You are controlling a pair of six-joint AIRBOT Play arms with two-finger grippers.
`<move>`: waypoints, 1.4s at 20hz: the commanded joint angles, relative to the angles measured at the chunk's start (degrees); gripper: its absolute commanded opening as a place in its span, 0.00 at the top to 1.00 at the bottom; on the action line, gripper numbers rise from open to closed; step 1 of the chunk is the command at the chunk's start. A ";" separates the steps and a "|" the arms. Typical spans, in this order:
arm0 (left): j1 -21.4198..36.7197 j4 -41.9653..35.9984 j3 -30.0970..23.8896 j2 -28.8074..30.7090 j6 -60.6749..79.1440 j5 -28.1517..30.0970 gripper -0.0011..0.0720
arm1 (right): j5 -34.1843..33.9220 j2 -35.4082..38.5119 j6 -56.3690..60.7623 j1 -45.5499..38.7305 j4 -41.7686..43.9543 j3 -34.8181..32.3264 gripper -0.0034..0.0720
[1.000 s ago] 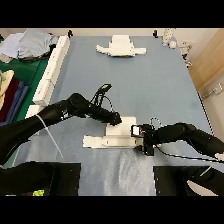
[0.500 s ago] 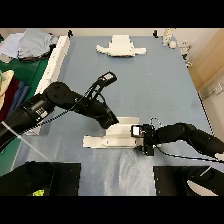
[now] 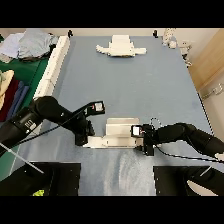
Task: Fold the box.
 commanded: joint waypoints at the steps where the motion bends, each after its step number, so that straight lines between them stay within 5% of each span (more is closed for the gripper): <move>1: 0.42 -1.46 -8.37 1.60 9.84 5.40 0.97 | 0.00 0.02 0.02 0.00 0.02 -0.02 0.36; 5: -1.33 -2.19 -12.33 1.57 12.24 11.58 0.93 | 0.00 0.02 0.02 0.00 0.02 0.00 0.36; 6: -2.36 -3.23 -12.33 1.57 12.48 12.41 0.55 | 0.02 0.02 0.02 0.00 0.02 -0.02 0.36; 7: -3.32 -5.25 -12.33 1.57 12.50 13.64 0.30 | 0.00 0.02 0.02 0.00 0.02 -0.02 0.36; 15: -4.63 -8.24 -12.33 1.01 16.79 15.85 0.35 | 0.02 0.02 0.02 0.00 0.02 0.00 0.36; 23: -9.64 -12.48 -11.58 -5.68 16.72 24.57 0.36 | 0.02 0.02 0.02 0.00 0.02 -0.02 0.36; 24: -9.97 -12.46 -11.43 -6.19 16.70 24.46 0.49 | 0.00 0.02 0.02 0.00 0.02 0.00 0.36; 25: -9.99 -12.48 -11.43 -6.51 16.74 24.28 0.73 | 0.02 0.02 0.02 0.00 0.02 0.00 0.36; 28: -10.75 -13.00 -11.43 -6.60 16.76 24.59 0.76 | 0.02 0.02 0.02 0.00 0.02 0.00 0.36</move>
